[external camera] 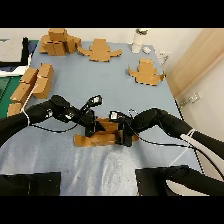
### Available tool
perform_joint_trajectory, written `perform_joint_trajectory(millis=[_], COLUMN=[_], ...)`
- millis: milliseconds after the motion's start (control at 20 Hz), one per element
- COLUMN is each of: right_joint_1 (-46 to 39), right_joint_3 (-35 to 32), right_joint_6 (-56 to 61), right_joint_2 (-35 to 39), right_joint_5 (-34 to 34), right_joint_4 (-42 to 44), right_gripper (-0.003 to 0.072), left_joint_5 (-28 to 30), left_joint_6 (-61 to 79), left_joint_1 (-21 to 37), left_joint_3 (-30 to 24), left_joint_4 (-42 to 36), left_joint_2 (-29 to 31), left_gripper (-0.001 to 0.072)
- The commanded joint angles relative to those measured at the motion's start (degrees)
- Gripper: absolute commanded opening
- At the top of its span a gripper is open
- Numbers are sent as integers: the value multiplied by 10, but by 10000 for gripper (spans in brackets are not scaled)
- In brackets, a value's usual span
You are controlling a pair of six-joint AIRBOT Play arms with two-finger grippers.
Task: Fold the box.
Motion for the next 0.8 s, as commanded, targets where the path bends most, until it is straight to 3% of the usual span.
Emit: perform_joint_trajectory(millis=[0,300,750], right_joint_1=[1,1,2], right_joint_3=[1,1,0], right_joint_6=[0,-73,-79], right_joint_2=[-5,-7,-26], right_joint_5=[4,7,4], right_joint_4=[-1,-2,0], right_gripper=[698,698,697], left_joint_5=[0,0,0], left_joint_6=[0,0,0], left_joint_1=[0,0,0], left_joint_3=[0,0,0], left_joint_4=[0,0,0], left_joint_2=[0,0,0], left_gripper=[12,12,12])
